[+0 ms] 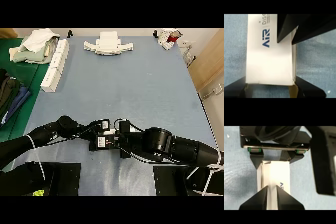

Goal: Fold the box.

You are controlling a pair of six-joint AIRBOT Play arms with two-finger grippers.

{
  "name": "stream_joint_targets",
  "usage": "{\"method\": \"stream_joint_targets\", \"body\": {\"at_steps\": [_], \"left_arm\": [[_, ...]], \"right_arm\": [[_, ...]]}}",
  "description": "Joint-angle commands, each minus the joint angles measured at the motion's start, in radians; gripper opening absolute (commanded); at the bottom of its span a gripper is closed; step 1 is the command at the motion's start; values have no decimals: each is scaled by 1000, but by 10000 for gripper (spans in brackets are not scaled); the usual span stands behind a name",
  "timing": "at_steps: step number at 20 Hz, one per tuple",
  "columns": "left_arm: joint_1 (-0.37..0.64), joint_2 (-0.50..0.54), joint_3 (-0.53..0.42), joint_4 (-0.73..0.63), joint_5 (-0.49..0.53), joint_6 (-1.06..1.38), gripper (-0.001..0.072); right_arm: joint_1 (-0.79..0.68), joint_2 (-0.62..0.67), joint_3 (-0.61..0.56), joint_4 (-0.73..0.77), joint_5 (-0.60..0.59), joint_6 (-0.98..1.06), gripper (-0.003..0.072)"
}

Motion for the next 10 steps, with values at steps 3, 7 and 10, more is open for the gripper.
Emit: {"method": "stream_joint_targets", "body": {"at_steps": [3, 7, 10], "left_arm": [[0, 0, 0, 0, 3, -1, 505], [0, 0, 0, 0, 3, -1, 505], [0, 0, 0, 0, 3, -1, 505]], "right_arm": [[0, -2, 0, 28, -17, 0, 160], [0, -1, 0, 27, -15, 0, 361], [0, 23, 1, 32, -16, 1, 366]]}}
